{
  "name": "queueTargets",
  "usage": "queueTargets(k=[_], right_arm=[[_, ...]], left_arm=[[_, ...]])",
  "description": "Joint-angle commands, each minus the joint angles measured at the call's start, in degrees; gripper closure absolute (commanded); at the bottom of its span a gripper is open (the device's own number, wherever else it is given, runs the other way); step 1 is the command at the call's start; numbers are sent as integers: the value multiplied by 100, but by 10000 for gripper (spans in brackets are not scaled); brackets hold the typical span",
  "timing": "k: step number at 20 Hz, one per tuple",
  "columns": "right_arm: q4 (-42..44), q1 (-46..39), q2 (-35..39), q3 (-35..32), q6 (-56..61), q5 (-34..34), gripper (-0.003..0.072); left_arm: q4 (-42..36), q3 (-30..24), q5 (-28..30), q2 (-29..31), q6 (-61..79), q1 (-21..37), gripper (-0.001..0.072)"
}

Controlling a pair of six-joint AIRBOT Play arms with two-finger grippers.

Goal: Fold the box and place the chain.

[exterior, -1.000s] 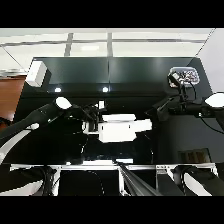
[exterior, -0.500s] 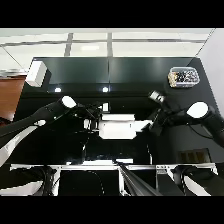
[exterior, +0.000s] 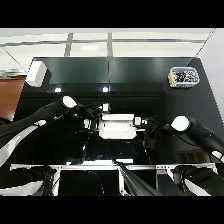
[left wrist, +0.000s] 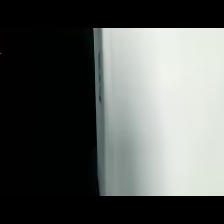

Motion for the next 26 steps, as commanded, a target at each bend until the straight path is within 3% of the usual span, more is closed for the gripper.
queueTargets(k=[1, 8, 18, 26], right_arm=[[636, 299, -116, -68, -243, -938, -23], [544, 146, -114, 413, -323, -1056, -23], [529, -332, -116, 479, -1099, -914, -24], [1744, -328, -654, 476, -2562, -404, -24]], left_arm=[[2, 7, 0, -2, -2, -7, 683], [2, 7, -4, -2, -2, -7, 683], [2, 7, -138, -2, -2, -4, 683], [2, 7, -129, -2, 0, -4, 682]])
